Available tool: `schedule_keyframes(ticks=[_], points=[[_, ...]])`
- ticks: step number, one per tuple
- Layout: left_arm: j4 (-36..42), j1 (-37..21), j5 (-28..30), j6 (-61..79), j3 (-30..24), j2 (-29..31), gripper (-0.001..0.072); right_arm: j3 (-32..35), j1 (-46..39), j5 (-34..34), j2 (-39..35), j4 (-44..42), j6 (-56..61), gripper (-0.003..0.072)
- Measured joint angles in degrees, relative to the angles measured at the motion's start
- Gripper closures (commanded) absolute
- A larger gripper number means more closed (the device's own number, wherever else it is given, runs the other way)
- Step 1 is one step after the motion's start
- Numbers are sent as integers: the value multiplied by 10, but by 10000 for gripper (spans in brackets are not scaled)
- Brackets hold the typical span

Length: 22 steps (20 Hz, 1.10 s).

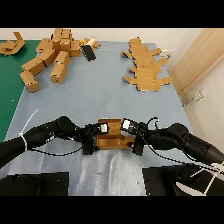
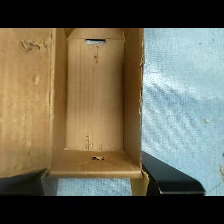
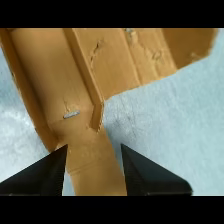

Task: Fold the box.

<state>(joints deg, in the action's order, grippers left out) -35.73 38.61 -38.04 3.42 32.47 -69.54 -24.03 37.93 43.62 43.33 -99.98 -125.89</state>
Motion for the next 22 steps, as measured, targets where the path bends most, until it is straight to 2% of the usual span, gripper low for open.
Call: schedule_keyframes(ticks=[4,8,14,16,17,18,19,22], points=[[0,0,0,0,0,0,358,0,3,31,4,27,-2,163],[0,0,0,0,0,0,358,0,4,34,6,-25,-32,163],[0,0,0,0,0,0,358,0,4,-41,20,-50,-63,168],[0,0,0,0,0,0,358,0,5,-56,29,-55,-73,191],[0,0,0,0,0,0,358,0,7,-60,31,-59,-82,283],[0,0,0,0,0,0,358,0,10,-64,33,-64,-89,415],[0,0,0,0,0,0,358,0,14,-68,35,-70,-98,468],[0,0,0,0,0,0,358,0,28,-72,37,-80,-116,467]])
